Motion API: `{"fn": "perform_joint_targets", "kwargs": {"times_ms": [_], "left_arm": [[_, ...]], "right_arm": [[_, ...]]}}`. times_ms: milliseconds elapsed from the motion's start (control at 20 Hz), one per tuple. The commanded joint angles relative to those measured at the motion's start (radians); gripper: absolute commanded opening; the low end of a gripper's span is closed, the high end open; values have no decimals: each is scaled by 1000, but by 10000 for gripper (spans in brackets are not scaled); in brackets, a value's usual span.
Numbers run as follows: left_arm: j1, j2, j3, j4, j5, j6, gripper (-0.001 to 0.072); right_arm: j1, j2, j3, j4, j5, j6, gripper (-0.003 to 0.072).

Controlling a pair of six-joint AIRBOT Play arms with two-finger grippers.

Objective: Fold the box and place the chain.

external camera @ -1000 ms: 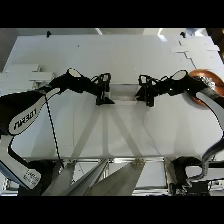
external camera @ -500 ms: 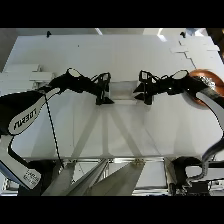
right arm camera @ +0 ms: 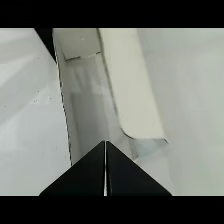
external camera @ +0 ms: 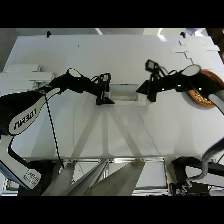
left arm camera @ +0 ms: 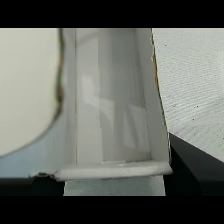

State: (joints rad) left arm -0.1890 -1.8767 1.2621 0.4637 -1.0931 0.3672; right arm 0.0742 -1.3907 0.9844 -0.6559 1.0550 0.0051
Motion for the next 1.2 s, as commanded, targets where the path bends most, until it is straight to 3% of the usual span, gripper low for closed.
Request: {"fn": "perform_joint_targets", "kwargs": {"times_ms": [0,300,450,900,1150], "left_arm": [[0,0,0,0,0,-1,297],[0,0,0,0,0,-1,297],[0,0,0,0,0,-1,297],[0,0,0,0,0,-1,297],[0,0,0,0,0,-1,297]], "right_arm": [[-74,117,0,-106,10,330,12],[-257,168,-2,-386,44,864,11],[-269,157,-14,-420,39,946,8],[-138,-78,-58,-351,-55,993,5],[-98,-183,-58,-117,-44,869,5]]}}
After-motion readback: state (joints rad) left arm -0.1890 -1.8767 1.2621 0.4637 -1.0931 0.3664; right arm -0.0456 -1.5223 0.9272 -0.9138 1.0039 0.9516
